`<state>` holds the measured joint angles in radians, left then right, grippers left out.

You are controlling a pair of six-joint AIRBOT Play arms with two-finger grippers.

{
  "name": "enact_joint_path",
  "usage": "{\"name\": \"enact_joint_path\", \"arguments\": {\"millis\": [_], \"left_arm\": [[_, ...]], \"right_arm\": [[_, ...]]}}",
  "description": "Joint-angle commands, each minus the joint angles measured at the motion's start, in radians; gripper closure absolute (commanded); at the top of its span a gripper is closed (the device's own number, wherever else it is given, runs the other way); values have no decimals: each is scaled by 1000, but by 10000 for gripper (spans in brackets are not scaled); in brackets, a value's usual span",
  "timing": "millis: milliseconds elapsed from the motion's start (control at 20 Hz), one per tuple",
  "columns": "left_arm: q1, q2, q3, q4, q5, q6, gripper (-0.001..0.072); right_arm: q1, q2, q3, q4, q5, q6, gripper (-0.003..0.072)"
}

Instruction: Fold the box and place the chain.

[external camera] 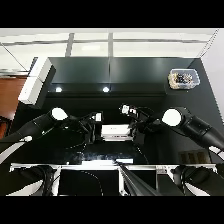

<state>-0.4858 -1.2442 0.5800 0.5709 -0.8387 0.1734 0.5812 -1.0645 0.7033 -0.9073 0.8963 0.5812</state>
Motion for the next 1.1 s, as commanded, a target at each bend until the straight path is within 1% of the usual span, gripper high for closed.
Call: {"name": "enact_joint_path", "arguments": {"millis": [0, 500, 700, 850, 900, 950, 1050], "left_arm": [[0, 1, 0, 1, -3, 2, 313], [0, 1, 0, 1, -3, 2, 312], [0, 1, 0, 1, -3, 2, 312], [0, 1, 0, 1, -3, 2, 313], [0, 1, 0, 1, -3, 2, 312], [0, 1, 0, 1, -3, 2, 313], [0, 1, 0, 1, -3, 2, 313]], "right_arm": [[1, 0, -1, 27, -12, 3, 371], [1, -34, -1, 40, -8, 3, 372], [0, -34, 0, 39, 40, 2, 369], [0, -31, 1, 39, 50, 3, 366], [0, -30, 1, 37, 49, 3, 327], [0, -28, 1, 32, 49, 2, 225], [0, -27, 1, 31, 49, 2, 227]]}}
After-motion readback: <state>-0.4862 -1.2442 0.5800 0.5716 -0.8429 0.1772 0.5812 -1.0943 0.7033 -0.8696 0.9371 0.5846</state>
